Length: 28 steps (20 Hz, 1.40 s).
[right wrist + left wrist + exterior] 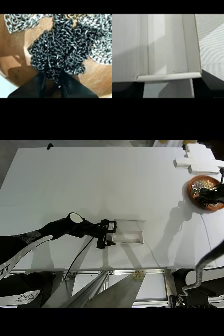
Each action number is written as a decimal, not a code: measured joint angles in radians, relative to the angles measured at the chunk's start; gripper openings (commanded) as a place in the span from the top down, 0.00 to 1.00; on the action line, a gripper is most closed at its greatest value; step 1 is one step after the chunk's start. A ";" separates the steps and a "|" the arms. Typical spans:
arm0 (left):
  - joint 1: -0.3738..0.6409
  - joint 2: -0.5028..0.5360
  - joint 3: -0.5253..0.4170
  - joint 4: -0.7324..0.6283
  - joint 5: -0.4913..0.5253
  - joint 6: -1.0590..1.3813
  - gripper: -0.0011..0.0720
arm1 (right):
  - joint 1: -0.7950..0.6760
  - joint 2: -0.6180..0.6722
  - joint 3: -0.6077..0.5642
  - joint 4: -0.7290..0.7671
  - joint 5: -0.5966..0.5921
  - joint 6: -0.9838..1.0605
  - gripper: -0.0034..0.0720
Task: Fold the box and place the chain.
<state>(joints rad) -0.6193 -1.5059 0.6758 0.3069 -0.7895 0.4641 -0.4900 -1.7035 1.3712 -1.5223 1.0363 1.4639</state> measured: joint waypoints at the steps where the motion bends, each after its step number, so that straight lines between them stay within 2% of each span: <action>1: 0.000 0.000 0.000 0.000 0.000 0.000 0.61 | 0.000 -0.006 0.000 0.000 0.000 0.006 0.80; 3: 0.000 0.000 0.000 0.000 0.000 0.000 0.61 | 0.000 -0.015 0.000 0.000 -0.004 0.015 0.93; 7: 0.000 0.000 0.000 0.000 0.000 0.000 0.61 | 0.000 -0.006 0.000 0.000 0.013 0.024 0.93; 11: 0.000 0.000 0.000 0.000 0.000 0.000 0.61 | 0.000 0.079 0.000 0.000 0.063 0.003 0.93; 18: 0.000 0.000 0.000 0.000 0.000 0.000 0.61 | 0.000 0.401 0.000 0.031 0.198 -0.061 0.93; 24: 0.000 0.000 0.000 0.000 0.000 0.000 0.61 | 0.018 0.704 0.000 0.204 0.304 -0.109 0.93; 28: 0.000 0.000 0.000 0.000 0.000 0.000 0.61 | 0.119 0.863 0.000 0.269 0.352 -0.118 0.93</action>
<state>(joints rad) -0.6193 -1.5059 0.6758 0.3069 -0.7898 0.4641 -0.3714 -0.8406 1.3708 -1.2530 1.3880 1.3460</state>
